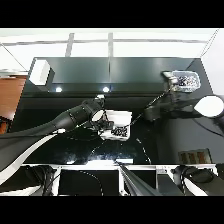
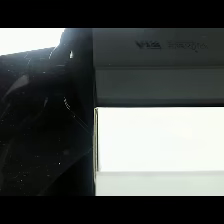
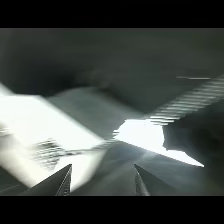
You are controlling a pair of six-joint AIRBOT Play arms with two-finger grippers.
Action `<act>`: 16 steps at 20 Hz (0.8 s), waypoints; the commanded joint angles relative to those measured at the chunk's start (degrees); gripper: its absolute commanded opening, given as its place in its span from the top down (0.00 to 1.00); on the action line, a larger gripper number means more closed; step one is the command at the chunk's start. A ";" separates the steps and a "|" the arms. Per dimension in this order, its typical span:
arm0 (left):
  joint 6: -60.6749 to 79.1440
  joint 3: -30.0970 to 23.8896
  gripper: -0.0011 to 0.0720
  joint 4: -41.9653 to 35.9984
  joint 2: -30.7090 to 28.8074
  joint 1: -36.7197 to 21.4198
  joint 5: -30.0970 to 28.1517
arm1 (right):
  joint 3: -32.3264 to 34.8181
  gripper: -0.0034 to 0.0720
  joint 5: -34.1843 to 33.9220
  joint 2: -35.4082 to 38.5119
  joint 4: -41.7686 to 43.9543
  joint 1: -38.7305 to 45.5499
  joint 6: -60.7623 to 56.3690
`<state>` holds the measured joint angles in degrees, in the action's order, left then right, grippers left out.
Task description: Fold the box and place the chain.
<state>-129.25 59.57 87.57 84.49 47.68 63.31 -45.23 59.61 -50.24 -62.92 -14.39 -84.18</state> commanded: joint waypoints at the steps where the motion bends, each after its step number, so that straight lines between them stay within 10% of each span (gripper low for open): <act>1: 0.04 0.00 0.94 0.02 0.02 -0.02 -0.15 | 4.81 0.34 -8.09 1.73 -16.85 12.37 -6.60; 4: 0.04 0.00 0.94 0.00 0.02 -0.02 0.02 | 8.52 0.34 -22.43 -4.20 -16.24 16.96 -11.41; 6: 0.07 0.00 0.94 0.02 0.02 -0.02 0.02 | 5.03 0.12 -25.53 -12.13 -15.04 18.27 -11.39; 16: 0.04 0.00 0.94 0.02 0.02 -0.02 0.22 | -19.91 0.13 -20.59 -40.59 -7.23 19.15 -18.60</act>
